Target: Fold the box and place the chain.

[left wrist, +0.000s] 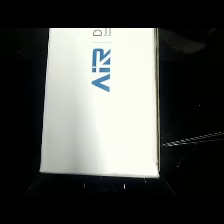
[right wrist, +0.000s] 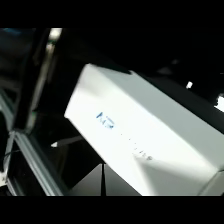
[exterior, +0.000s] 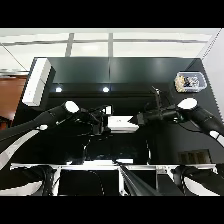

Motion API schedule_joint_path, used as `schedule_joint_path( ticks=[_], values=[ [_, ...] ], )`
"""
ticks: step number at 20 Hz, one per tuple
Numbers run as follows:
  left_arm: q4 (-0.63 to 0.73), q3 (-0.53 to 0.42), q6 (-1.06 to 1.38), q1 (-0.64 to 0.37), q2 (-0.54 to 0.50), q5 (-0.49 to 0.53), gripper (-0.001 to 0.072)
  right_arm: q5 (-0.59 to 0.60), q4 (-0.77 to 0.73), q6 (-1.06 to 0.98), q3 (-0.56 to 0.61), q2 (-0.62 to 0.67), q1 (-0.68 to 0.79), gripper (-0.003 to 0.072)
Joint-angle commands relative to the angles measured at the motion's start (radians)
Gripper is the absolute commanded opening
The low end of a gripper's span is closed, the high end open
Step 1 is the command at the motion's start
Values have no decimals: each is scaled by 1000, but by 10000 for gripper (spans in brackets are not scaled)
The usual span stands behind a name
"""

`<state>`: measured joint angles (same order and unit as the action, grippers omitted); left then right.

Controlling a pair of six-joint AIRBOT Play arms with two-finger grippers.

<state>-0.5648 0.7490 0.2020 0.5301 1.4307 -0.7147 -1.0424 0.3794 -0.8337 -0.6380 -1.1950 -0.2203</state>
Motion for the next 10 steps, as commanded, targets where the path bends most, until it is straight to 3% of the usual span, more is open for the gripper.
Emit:
schedule_joint_path(
  ticks=[1,5,10],
  values=[
    [0,0,-1,-1,1,0,366,119,67,-137,9,-43,-34,11],
    [0,0,-1,-1,1,0,366,178,206,-253,9,-47,-56,11],
    [1,0,-1,0,1,-2,366,150,222,-261,2,-45,-55,11]
  ],
)
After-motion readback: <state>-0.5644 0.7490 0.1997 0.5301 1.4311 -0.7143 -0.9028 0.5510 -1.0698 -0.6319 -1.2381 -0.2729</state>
